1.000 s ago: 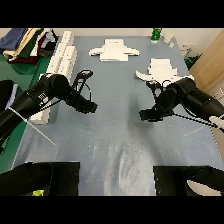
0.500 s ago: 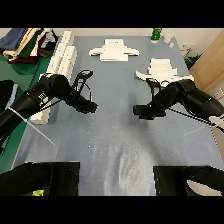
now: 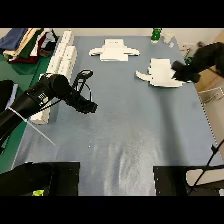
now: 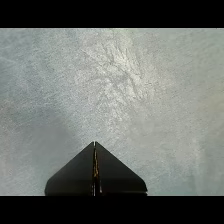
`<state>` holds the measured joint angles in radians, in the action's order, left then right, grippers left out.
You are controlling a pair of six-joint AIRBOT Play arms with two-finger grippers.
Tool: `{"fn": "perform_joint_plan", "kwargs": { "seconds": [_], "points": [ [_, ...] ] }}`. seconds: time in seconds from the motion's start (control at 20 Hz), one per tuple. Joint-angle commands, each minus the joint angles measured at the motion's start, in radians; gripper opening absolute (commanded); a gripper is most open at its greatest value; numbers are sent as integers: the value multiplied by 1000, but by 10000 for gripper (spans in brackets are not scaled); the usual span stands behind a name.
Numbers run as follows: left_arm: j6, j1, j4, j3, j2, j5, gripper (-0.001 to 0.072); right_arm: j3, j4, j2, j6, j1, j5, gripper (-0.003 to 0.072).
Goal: Fold the box.
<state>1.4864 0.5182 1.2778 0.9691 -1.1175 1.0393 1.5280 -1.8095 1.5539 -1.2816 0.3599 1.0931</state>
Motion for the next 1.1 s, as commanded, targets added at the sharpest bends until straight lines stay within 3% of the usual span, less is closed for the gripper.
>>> {"fn": "perform_joint_plan", "kwargs": {
  "seconds": [0.0,0.05,0.25,0.55,0.85,1.05],
  "points": [
    [0,0,0,0,1,0,14,215,-199,196,-129,285,-7,306],
    [0,-1,0,0,1,0,14,237,-267,241,-159,341,-17,384],
    [0,0,0,0,1,0,14,303,-418,408,-269,456,-48,383],
    [0,0,0,0,1,0,14,476,-564,607,-402,442,-45,380],
    [0,0,0,0,1,0,14,514,-573,631,-456,405,-143,379],
    [0,0,0,0,1,0,14,513,-573,641,-455,387,-138,379]
  ]
}}
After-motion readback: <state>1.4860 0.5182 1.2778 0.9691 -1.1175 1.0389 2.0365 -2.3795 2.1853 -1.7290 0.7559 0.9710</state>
